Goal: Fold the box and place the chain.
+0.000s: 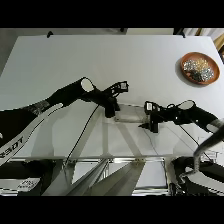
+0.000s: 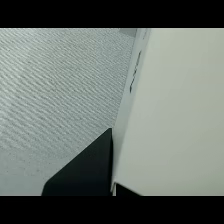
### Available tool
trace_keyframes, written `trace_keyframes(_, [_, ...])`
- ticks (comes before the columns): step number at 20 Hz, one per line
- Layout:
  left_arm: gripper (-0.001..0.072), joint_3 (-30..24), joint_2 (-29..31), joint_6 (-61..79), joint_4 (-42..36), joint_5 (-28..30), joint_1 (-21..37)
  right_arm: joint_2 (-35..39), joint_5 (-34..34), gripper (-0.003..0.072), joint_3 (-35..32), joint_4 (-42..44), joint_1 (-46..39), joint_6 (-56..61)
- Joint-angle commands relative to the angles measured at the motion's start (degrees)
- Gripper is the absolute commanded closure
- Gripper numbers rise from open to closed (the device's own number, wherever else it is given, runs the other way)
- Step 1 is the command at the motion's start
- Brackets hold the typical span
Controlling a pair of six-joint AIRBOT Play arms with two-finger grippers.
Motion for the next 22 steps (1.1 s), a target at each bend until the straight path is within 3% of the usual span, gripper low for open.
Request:
trace_keyframes(1, [0.0698,0.04,-0.02,0.00,0.00,0.00,-0.04,0.00,-0.04,0.0314,0.00,0.00,0.04,0.04])
trace_keyframes(12, [0.0698,0.04,-0.02,-0.04,-0.02,-0.11,-0.04,0.00,-0.04,0.0314,0.00,0.00,0.04,0.04])
trace_keyframes(22, [0.0698,0.04,-0.02,-0.98,-0.02,-3.76,-0.04,0.00,-0.04,0.0314,0.00,0.00,0.04,0.04])
